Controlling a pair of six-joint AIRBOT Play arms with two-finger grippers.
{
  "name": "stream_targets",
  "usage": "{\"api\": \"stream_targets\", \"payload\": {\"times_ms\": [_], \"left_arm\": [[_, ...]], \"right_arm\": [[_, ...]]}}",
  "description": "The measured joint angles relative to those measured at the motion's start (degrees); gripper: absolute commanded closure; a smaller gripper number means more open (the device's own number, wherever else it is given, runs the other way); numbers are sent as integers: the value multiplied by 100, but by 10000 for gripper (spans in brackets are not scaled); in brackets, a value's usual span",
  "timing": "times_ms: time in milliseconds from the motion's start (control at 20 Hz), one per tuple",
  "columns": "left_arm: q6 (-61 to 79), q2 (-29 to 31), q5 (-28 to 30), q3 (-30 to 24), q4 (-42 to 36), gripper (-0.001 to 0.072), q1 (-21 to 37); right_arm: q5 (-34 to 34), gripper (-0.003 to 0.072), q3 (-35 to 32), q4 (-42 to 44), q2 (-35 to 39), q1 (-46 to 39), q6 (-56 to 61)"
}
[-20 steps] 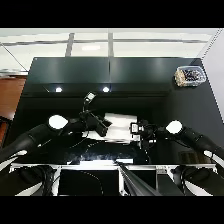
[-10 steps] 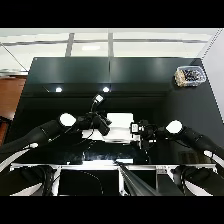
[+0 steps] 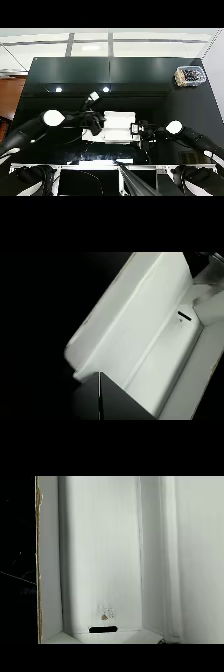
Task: Fold the box and place the chain.
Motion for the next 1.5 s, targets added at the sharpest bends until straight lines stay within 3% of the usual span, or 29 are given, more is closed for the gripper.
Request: {"api": "stream_targets", "payload": {"times_ms": [200, 250, 300, 350, 750, 1000, 1200, 1250, 1300, 1500], "left_arm": [[-501, 509, -1027, -127, 514, 676, 691], [-496, 518, -1263, -155, 527, 494, 807], [-428, 474, -1475, -181, 538, 76, 890], [-275, 407, -1631, -208, 557, 8, 929], [2205, -551, -1296, -254, 461, 39, 354], [2640, -839, -970, -254, 175, 372, -101], [2741, -901, -868, -254, 35, 381, -245], [2747, -909, -859, -256, 7, 402, -260], [2756, -914, -850, -254, -7, 493, -271], [2782, -946, -719, -256, -140, 492, -295]], "right_arm": [[-9, 158, 0, 7, 0, 0, 0], [-9, 158, 0, 9, 0, 0, 0], [-9, 158, 0, 11, 0, 0, 0], [-11, 158, 0, 11, 0, 0, 0], [-9, 158, 0, 11, 0, 0, 0], [-9, 158, 0, 11, 0, 0, 0], [-9, 158, 0, 11, 0, 0, 0], [-9, 158, 0, 11, 0, 0, 0], [-7, 158, 0, 11, 0, 0, 0], [-9, 158, 0, 11, 0, 0, 2]]}}
